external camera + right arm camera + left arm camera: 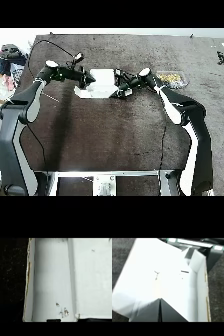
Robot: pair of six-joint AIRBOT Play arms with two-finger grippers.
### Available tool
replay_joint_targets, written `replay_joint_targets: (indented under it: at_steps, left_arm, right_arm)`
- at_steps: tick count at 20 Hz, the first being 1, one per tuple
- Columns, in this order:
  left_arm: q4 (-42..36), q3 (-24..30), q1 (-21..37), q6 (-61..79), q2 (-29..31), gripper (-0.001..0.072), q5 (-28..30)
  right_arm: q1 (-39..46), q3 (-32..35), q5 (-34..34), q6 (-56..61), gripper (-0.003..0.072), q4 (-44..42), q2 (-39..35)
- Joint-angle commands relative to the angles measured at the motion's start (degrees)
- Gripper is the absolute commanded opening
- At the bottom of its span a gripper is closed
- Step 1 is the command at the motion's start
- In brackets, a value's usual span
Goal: Fold the box and place the chain.
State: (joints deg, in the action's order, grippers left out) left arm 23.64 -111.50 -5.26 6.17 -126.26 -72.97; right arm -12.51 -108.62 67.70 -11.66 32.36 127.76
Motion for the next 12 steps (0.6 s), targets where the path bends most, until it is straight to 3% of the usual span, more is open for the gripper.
replay_joint_targets:
  at_steps: [1, 12]
  left_arm:
    - [0.55, 0.02, -0.13, -0.22, -1.14, 0.0012, 1.11]
    - [0.52, -2.12, 0.85, -0.33, -1.07, 0.0011, -2.49]
  right_arm:
    - [-0.09, 0.0, 0.02, -0.11, 0.0503, 0.0, 0.0]
    - [-0.09, 0.0, 0.02, -0.11, 0.0504, 0.0, 0.0]
